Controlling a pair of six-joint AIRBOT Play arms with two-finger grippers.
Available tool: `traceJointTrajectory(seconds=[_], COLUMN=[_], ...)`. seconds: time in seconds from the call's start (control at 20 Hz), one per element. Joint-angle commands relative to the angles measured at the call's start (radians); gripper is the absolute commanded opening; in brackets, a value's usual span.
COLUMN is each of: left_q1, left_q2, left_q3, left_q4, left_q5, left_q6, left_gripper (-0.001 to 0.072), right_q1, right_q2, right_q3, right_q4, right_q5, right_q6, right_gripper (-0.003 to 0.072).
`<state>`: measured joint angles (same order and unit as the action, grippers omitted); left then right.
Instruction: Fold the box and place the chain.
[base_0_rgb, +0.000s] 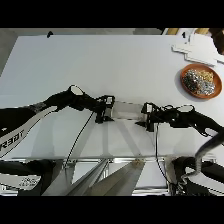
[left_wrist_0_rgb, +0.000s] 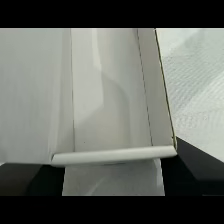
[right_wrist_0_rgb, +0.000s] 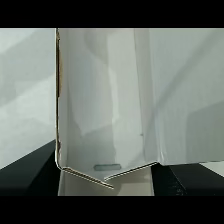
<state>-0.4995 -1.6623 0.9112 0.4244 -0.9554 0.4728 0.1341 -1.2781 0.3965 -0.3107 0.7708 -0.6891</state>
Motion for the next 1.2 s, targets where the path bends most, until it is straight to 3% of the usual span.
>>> traceJointTrajectory(seconds=[0.0,0.8,0.85,0.9,0.95,1.15], left_q1=[-0.001,-0.001,-0.001,-0.001,-0.001,0.000], left_q2=[0.001,0.001,0.001,0.001,0.001,0.001], left_q3=[0.000,0.000,0.000,0.000,0.000,0.000], left_q4=[-0.013,-0.013,-0.013,-0.013,-0.013,-0.012], left_q5=[-0.002,-0.003,-0.002,-0.002,-0.003,-0.003], left_q6=[-0.002,-0.002,-0.002,-0.002,-0.002,-0.002], left_gripper=[0.0137,0.0137,0.0137,0.0137,0.0137,0.0137], right_q1=[0.001,0.001,0.001,0.001,0.001,0.001], right_q2=[0.000,0.000,0.005,0.013,0.027,0.114], right_q3=[0.000,0.000,0.000,0.000,0.000,0.000], right_q4=[0.001,-0.005,-0.007,-0.006,-0.007,-0.134], right_q5=[0.000,0.019,0.018,0.018,0.018,0.016], right_q6=[0.000,0.012,0.011,0.012,0.028,0.137], right_gripper=[0.0339,0.0345,0.0458,0.0654,0.0696,0.0696])
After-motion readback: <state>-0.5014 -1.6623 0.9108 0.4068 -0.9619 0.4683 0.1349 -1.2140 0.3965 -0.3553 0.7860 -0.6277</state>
